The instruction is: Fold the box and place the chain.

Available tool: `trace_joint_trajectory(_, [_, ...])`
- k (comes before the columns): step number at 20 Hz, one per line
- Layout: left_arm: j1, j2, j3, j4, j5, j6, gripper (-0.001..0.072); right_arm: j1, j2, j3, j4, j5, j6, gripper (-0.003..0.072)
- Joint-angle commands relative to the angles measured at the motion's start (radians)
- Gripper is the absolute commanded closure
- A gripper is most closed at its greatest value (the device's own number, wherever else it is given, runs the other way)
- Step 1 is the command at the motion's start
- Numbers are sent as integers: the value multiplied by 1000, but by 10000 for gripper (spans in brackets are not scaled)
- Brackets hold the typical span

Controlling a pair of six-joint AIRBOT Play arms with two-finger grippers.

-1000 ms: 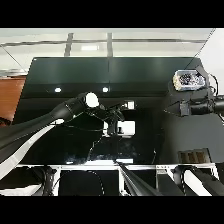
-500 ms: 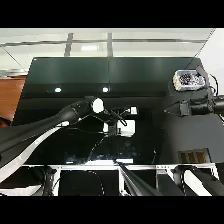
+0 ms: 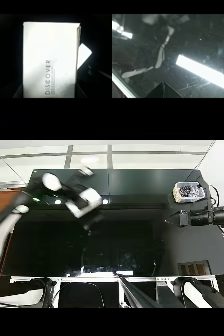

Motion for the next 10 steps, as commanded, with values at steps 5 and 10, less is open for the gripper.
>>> trace_joint_trajectory(5, [492,-276,319,55,-38,-214,309,0,1,1,0,-88,53,674])
trace_joint_trajectory(10, [510,-519,568,74,4,-214,309,0,1,1,0,-104,143,674])
